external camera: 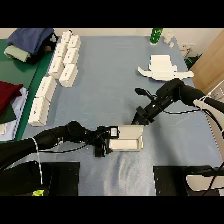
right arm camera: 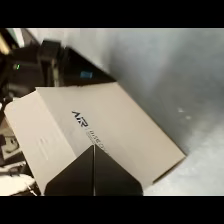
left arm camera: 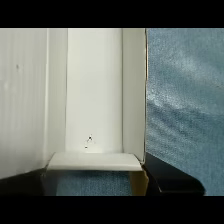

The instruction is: Fold the box.

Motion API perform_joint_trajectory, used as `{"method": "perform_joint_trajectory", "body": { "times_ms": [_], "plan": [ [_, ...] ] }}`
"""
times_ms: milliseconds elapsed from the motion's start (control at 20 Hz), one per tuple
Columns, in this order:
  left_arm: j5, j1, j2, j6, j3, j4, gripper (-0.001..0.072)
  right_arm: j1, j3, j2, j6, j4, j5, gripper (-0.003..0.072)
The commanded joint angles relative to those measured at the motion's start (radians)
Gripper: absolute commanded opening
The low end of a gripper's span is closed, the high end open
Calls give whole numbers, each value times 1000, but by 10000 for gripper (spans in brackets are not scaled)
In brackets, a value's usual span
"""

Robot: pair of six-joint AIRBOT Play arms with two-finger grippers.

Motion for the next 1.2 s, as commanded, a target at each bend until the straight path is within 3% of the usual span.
{"method": "perform_joint_trajectory", "body": {
  "times_ms": [0,150,400,750,900,1100,1150],
  "plan": [
    [0,0,1,0,1,0,517,93,-3,29,-84,-46,3,2],
    [0,0,1,0,1,0,517,175,-43,122,-107,-138,166,2],
    [0,0,1,0,1,0,517,322,-166,337,-133,-240,560,2],
    [0,0,1,0,1,0,517,555,-404,612,-129,-329,857,2],
    [0,0,1,0,1,0,517,634,-469,679,-130,-400,926,2],
    [0,0,1,0,1,0,517,696,-471,685,-135,-585,929,3],
    [0,0,1,0,1,0,517,706,-471,685,-146,-617,928,53]
  ]
}}
